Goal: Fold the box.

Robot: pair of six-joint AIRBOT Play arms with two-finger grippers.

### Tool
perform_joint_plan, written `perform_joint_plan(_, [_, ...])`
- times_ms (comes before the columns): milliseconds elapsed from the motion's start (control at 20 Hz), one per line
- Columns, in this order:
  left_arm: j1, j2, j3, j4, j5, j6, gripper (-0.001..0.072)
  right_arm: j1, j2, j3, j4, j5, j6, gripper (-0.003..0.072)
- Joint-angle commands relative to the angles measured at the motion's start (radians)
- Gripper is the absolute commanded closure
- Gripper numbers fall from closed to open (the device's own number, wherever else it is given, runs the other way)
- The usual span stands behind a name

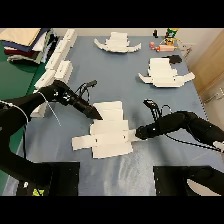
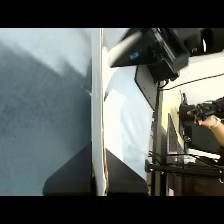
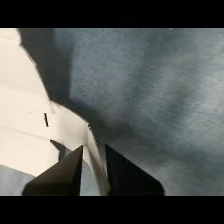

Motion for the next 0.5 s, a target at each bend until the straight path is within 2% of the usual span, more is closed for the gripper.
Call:
perform_joint_plan(0, [-0.014, 0.037, 0.012, -0.064, 0.027, 0.098, 0.07, -0.025, 0.001, 0.025, -0.154, -0.004, 0.092, 0.0391])
perform_joint_plan(150, [-0.069, 0.098, 0.012, -0.065, 0.134, 0.169, 0.07, -0.074, 0.001, 0.092, -0.383, -0.007, 0.325, 0.0388])
perform_joint_plan(300, [-0.138, 0.139, 0.012, -0.064, 0.232, 0.195, 0.07, -0.117, 0.003, 0.181, -0.425, -0.043, 0.367, 0.0384])
perform_joint_plan(350, [-0.158, 0.146, 0.012, -0.056, 0.259, 0.2, 0.0702, -0.125, 0.008, 0.221, -0.424, -0.071, 0.381, 0.0277])
perform_joint_plan(400, [-0.176, 0.15, 0.01, -0.05, 0.284, 0.212, 0.0701, -0.129, 0.015, 0.263, -0.422, -0.101, 0.403, 0.0053])
perform_joint_plan(450, [-0.193, 0.154, 0.005, -0.05, 0.304, 0.223, 0.0702, -0.129, 0.022, 0.3, -0.424, -0.127, 0.421, 0.0007])
